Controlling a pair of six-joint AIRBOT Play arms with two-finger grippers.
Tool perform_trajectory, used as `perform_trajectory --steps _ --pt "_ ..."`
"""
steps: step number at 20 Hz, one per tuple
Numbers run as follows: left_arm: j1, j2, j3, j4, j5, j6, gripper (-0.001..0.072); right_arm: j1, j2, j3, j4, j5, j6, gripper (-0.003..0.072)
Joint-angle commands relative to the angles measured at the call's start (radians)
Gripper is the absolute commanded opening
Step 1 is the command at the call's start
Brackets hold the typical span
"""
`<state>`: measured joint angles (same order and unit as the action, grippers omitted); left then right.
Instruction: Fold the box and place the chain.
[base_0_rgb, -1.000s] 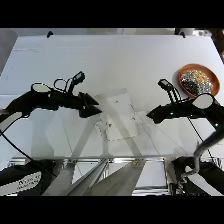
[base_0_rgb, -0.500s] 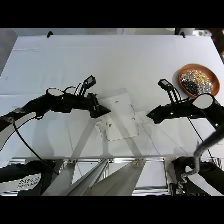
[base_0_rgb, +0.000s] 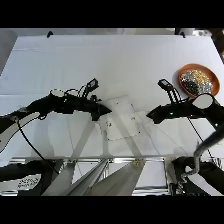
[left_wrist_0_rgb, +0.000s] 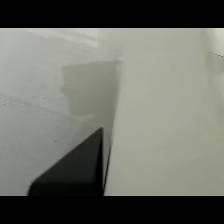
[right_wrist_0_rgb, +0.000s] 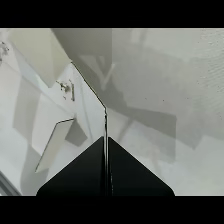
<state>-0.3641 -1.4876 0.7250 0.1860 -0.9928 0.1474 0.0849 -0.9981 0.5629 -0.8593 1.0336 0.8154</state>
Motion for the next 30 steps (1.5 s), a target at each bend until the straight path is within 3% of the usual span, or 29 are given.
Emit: perform_trajectory --steps 1,2,4,7,9,13,16,18,22,24,28,30 --pt "0.004 0.026 0.000 0.051 -0.006 0.006 0.0063 0.000 0.001 0.000 0.000 0.002 0.001 0.0019" --pt "0.004 0.035 0.000 0.053 -0.006 0.008 0.0012 0.000 0.001 0.000 0.000 0.002 0.005 0.0019" --pt "0.004 0.064 0.005 0.064 -0.006 0.010 0.0006 0.000 0.003 0.003 0.000 0.002 0.026 0.0033" --pt "0.004 0.116 0.042 0.116 -0.035 -0.002 0.0005 0.000 0.032 0.030 -0.013 0.021 0.072 0.0271" --pt "0.000 0.138 0.091 0.207 -0.083 -0.065 0.0004 0.000 0.061 0.076 -0.066 0.081 0.115 0.0343" --pt "-0.005 0.138 0.179 0.328 -0.269 -0.085 0.0004 0.000 0.167 0.184 -0.312 0.263 0.267 0.0343" --pt "-0.032 0.138 0.184 0.327 -0.303 -0.088 0.0004 0.000 0.292 0.200 -0.445 0.342 0.315 0.0341" --pt "-0.069 0.138 0.184 0.338 -0.227 -0.088 0.0004 0.000 0.362 0.200 -0.451 0.381 0.319 0.0341" --pt "-0.165 0.136 0.184 0.349 0.063 -0.088 0.0004 0.000 0.439 0.194 -0.445 0.407 0.374 0.0339" --pt "-0.219 0.124 0.184 0.338 0.154 -0.087 0.0004 0.000 0.443 0.177 -0.446 0.404 0.374 0.0339" --pt "-0.254 0.040 0.184 0.208 0.151 -0.084 0.0000 0.000 0.443 0.098 -0.442 0.331 0.374 0.0339" --pt "-0.245 0.005 0.187 0.214 0.151 -0.059 -0.0001 0.000 0.443 0.048 -0.441 0.311 0.373 0.0339"
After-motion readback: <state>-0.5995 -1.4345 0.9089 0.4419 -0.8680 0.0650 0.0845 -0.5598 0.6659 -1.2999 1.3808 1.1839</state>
